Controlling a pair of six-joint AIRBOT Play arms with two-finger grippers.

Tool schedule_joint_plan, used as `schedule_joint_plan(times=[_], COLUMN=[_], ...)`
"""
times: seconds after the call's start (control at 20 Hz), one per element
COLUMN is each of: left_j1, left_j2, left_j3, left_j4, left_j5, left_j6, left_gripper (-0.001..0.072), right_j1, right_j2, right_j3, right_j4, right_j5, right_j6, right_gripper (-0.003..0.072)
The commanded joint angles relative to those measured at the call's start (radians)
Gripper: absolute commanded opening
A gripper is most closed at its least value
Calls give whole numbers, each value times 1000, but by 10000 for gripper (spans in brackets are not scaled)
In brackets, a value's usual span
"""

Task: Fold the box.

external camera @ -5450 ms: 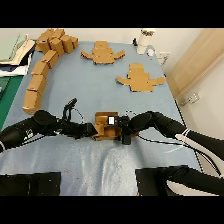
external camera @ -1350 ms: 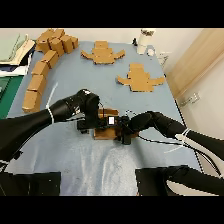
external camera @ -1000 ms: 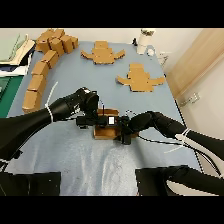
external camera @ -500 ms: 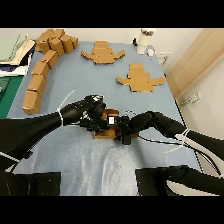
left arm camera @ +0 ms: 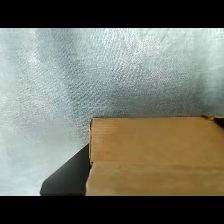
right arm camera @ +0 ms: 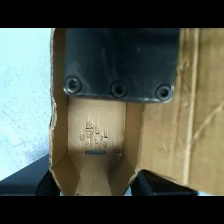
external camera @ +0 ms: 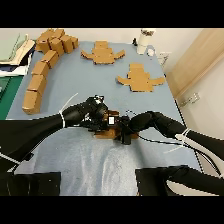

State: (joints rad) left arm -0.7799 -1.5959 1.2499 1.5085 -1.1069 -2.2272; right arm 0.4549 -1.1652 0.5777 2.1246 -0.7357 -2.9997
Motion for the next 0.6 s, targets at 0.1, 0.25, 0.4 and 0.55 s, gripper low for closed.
schedule_joint_plan(times=[0.1, 0.25, 0.4, 0.55], left_j1=[-4, -4, -4, -4], left_j2=[-1, -1, -1, -1], left_j3=[1, 1, 1, 1], left_j4=[-8, -7, 1, 2], left_j5=[-27, -21, -22, -27], left_j6=[2, -27, -32, -32], left_gripper=[19, 559, 405, 235], right_j1=[0, 0, 0, 0], right_j2=[0, 0, 0, 0], right_j3=[0, 0, 0, 0], right_j4=[0, 0, 0, 0], right_j5=[0, 0, 0, 0], right_j6=[-1, -1, -1, -1], right_gripper=[557, 557, 557, 557])
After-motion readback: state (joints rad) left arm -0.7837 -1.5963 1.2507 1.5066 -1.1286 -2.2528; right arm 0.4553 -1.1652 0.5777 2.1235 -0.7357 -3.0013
